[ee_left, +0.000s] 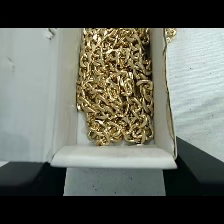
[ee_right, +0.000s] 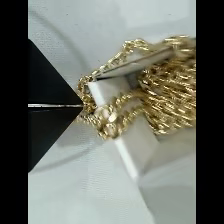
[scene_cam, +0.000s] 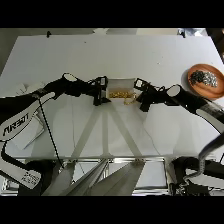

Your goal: Fold the box and place the chain.

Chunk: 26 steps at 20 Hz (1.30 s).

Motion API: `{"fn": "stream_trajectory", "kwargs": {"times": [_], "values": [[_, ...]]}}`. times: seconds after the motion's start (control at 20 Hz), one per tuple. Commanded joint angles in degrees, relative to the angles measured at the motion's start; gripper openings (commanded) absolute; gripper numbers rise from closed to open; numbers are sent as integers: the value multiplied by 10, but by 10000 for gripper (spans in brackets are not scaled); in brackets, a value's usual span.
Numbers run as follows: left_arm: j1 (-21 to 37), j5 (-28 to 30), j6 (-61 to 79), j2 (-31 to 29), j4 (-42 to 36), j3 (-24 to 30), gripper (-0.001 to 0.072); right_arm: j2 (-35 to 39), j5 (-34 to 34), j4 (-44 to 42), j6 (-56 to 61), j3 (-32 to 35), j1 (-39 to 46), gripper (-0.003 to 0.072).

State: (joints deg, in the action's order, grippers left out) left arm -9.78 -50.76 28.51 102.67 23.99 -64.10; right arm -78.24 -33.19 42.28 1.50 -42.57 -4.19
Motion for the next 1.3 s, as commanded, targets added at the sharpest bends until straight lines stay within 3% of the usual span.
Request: {"fn": "stream_trajectory", "kwargs": {"times": [0.0, 0.25, 0.4, 0.5, 0.6, 0.85, 1.1, 1.25], "values": [[0, 0, 0, 0, 0, 0, 325, 64, -2, -11, 2, 0, 0, 13], [0, 0, 0, 0, 0, 0, 325, 132, -3, -103, -1, -3, 0, 11], [0, 0, 0, 0, 0, 0, 325, 135, -3, -106, -1, -3, 0, 24], [0, 0, 0, 0, 0, 0, 325, 135, -25, -108, 19, -3, 0, 175], [0, 0, 0, 0, 0, 0, 325, 135, -63, -104, 29, -4, 0, 182], [0, 0, 0, 0, 0, 0, 325, 135, -179, -35, 88, -35, 0, 200], [0, 0, 0, 0, 0, 0, 325, 148, -288, 48, 173, -121, -1, 200], [0, 0, 0, 0, 0, 0, 325, 155, -318, 144, 182, -163, 2, 347]]}}
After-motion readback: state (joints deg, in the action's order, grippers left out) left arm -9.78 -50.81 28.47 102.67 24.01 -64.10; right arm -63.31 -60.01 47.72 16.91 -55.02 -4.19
